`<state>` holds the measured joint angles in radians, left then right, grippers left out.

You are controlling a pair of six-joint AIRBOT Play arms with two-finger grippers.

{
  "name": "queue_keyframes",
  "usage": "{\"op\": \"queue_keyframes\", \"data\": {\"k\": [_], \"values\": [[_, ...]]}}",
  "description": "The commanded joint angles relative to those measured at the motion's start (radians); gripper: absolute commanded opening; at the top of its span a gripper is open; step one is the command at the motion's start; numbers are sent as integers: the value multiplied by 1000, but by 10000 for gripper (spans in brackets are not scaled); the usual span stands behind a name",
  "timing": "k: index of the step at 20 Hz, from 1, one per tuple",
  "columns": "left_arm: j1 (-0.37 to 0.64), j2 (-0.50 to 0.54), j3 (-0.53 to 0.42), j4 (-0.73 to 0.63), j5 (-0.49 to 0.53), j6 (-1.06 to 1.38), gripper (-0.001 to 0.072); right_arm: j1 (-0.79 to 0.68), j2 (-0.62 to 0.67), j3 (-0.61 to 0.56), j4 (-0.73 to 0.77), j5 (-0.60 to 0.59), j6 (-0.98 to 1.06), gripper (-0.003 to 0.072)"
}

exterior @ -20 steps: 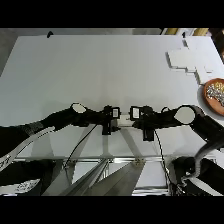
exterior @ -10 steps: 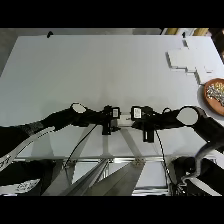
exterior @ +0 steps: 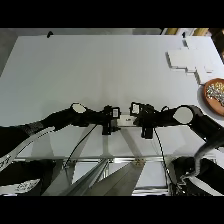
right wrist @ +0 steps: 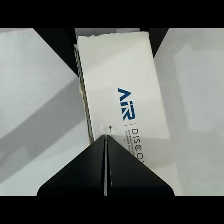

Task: Fold the box and place the chain.

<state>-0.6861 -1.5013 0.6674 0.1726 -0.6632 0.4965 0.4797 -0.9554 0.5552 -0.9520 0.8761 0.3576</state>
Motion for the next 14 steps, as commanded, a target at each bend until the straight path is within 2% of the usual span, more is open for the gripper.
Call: {"op": "queue_keyframes", "data": {"k": [1, 9, 12, 14], "values": [[0, 0, 0, 0, 0, 0, 13, 0, -30, -1, -5, 26, 7, 18], [0, 0, 0, 0, 0, 0, 13, 0, -100, -1, -5, 10, 8, 18], [0, 0, 0, 0, 0, 0, 13, 0, -76, 0, -7, 8, 8, 18], [0, 0, 0, 0, 0, 0, 13, 0, -11, 0, -21, 6, 12, 18]]}}
